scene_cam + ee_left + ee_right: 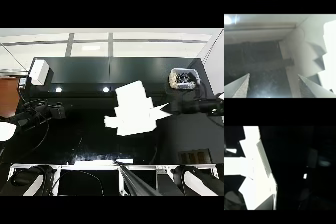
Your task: Fold the box and place the chain.
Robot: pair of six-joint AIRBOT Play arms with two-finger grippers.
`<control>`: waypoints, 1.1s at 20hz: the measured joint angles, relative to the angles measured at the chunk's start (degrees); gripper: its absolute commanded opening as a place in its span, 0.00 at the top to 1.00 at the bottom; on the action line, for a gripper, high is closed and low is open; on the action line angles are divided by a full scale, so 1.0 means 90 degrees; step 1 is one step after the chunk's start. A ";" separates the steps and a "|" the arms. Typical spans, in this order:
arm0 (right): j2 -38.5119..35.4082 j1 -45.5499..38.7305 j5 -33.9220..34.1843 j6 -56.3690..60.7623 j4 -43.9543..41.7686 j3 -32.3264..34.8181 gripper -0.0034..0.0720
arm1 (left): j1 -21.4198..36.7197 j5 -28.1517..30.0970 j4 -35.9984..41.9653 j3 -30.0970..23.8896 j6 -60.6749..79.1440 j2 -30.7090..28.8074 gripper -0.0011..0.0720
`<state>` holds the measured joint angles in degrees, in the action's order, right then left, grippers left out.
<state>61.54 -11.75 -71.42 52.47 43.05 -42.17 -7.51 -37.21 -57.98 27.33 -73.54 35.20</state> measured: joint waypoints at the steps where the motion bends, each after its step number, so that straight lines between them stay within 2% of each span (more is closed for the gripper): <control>1: -0.0236 0.0338 0.0359 -0.0012 -0.0051 0.0240 0.89 | 0.0000 -0.0119 -0.0002 0.0000 0.0000 0.0022 0.02; 6: -0.0928 0.2006 0.1831 -0.0299 -0.0223 0.1078 0.89 | 0.0000 -0.0767 0.0345 0.0000 -0.0039 0.0423 0.02; 10: -0.1056 0.2905 0.2557 -0.0430 -0.0270 0.1294 0.89 | 0.0007 -0.1479 0.1501 0.0000 0.0704 0.1435 0.02; 17: -0.1103 0.3332 0.2875 -0.0457 -0.0274 0.1367 0.89 | -0.0068 -0.2113 0.4422 0.0007 0.3572 0.3531 0.02; 22: -0.1103 0.3373 0.2868 -0.0457 -0.0279 0.1372 0.89 | -0.0260 -0.2409 0.5275 0.0129 0.4879 0.4573 0.02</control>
<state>51.62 18.61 -45.60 48.36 40.53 -29.82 -9.85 -58.89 -10.50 28.49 -29.63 76.36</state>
